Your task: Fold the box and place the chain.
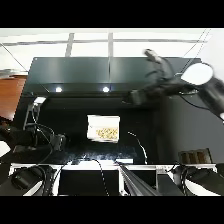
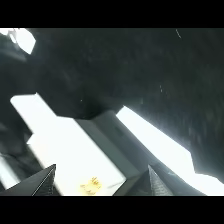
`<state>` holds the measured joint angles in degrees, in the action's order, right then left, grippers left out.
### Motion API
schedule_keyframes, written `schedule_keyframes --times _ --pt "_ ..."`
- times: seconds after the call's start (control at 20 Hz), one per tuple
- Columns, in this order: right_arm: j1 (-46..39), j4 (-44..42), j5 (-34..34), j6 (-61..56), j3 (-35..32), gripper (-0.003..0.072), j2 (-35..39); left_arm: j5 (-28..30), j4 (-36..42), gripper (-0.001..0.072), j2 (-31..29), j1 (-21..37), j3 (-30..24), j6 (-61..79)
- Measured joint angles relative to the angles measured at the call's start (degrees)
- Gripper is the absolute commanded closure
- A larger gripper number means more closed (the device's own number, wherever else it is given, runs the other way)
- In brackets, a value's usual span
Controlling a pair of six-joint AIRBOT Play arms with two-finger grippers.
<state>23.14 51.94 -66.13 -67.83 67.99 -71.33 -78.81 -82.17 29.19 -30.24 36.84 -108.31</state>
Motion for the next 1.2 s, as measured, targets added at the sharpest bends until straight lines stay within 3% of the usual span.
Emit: schedule_keyframes --times 0.15,0.35,0.7,1.2 --pt "8.35 9.20 -2.27 -0.07 8.94 -0.0018 -10.27 1.07 3.61 0.0006 -1.14 2.05 -3.43 1.64" --pt "14.14 14.08 -6.64 2.62 13.33 -0.0018 -16.85 1.68 5.51 0.0009 -1.51 3.04 -5.25 3.17" --pt "16.15 10.64 -10.99 9.01 14.75 -0.0018 -19.08 1.01 11.19 0.0009 2.62 8.81 -5.81 13.81" --pt "17.40 8.22 -14.51 11.82 14.93 -0.0018 -19.26 2.05 15.82 0.0009 8.39 26.99 -5.88 29.29"
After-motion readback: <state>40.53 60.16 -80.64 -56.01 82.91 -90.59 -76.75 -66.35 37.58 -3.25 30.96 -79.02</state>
